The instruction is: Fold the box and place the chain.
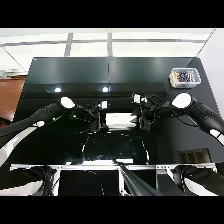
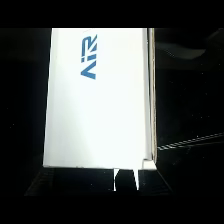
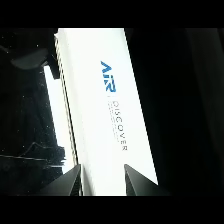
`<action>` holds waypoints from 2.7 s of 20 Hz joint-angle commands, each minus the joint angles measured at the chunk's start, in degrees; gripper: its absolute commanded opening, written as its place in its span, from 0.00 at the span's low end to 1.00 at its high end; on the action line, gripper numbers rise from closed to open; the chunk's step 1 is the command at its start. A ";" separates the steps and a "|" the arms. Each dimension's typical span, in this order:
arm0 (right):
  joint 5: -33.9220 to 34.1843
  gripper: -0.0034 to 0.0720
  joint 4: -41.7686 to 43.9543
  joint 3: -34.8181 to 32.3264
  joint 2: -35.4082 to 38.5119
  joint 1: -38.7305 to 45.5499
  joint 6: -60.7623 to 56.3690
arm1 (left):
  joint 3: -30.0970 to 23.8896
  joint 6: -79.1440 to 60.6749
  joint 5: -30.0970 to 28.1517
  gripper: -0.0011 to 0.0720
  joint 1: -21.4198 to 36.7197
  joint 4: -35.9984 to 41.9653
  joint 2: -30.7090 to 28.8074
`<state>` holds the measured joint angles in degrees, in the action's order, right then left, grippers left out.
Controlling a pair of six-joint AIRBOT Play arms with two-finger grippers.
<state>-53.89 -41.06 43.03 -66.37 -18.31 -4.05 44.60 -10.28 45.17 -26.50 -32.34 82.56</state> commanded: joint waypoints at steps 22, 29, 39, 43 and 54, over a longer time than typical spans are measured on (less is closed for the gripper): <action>-6.19 0.07 26.36 -5.27 3.50 4.96 -40.52 | 0.02 -0.02 0.00 0.52 -0.04 -0.09 0.04; -4.72 0.07 28.85 -5.27 -9.66 4.96 -42.03 | 0.02 0.00 0.00 0.52 0.02 -0.22 0.04; -0.90 0.07 22.36 -5.27 -11.89 4.96 -44.39 | 0.02 0.02 0.02 0.52 0.04 -0.11 0.04; -0.39 0.07 22.38 -5.27 -11.89 4.96 -44.37 | 0.02 0.02 0.02 0.52 0.02 0.02 0.04; -19.82 0.07 14.29 -0.92 -0.42 17.27 -46.01 | 0.04 0.68 0.26 0.53 0.09 0.02 -0.33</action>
<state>-64.16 -22.76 40.47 -72.25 -6.76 -48.47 44.60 -10.09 45.19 -26.46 -32.23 82.52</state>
